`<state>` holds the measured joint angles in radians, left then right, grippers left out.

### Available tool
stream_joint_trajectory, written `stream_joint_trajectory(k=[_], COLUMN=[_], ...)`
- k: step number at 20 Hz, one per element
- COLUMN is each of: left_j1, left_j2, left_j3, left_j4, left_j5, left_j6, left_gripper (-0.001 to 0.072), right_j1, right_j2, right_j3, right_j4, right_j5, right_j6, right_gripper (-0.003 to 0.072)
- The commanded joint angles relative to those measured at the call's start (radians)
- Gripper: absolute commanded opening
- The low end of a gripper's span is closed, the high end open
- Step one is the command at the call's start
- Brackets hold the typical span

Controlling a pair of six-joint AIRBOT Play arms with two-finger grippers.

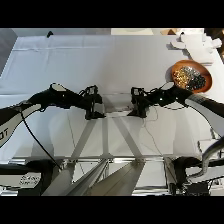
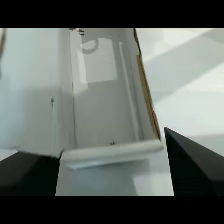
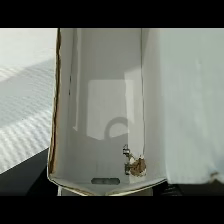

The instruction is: Fold the box and place the chain.

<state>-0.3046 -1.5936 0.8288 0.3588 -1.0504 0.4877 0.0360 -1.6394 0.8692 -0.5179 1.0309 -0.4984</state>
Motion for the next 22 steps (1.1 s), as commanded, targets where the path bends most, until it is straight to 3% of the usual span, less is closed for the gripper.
stream_joint_trajectory(k=[1, 13, 16, 18, 22], left_j1=[-0.033, -0.084, -0.084, -0.084, -0.084], left_j2=[-0.018, -0.017, -0.017, -0.017, -0.017], left_j3=[0.0, 0.0, 0.0, 0.0, 0.0], left_j4=[-0.037, 0.008, 0.013, 0.013, 0.012], left_j5=[0.099, 0.194, 0.187, 0.186, 0.186], left_j6=[-0.007, -0.068, -0.066, -0.066, -0.066], left_gripper=[0.0696, 0.0679, 0.0333, 0.0274, 0.0275], right_j1=[0.0, 0.0, 0.0, 0.0, 0.0], right_j2=[0.0, 0.0, 0.0, 0.0, 0.0], right_j3=[0.0, 0.0, 0.0, 0.0, 0.0], right_j4=[-0.001, -0.001, -0.001, -0.001, -0.001], right_j5=[0.002, 0.002, 0.002, 0.002, 0.002], right_j6=[0.0, 0.0, 0.0, 0.0, 0.0], right_gripper=[0.0398, 0.0398, 0.0398, 0.0398, 0.0398])
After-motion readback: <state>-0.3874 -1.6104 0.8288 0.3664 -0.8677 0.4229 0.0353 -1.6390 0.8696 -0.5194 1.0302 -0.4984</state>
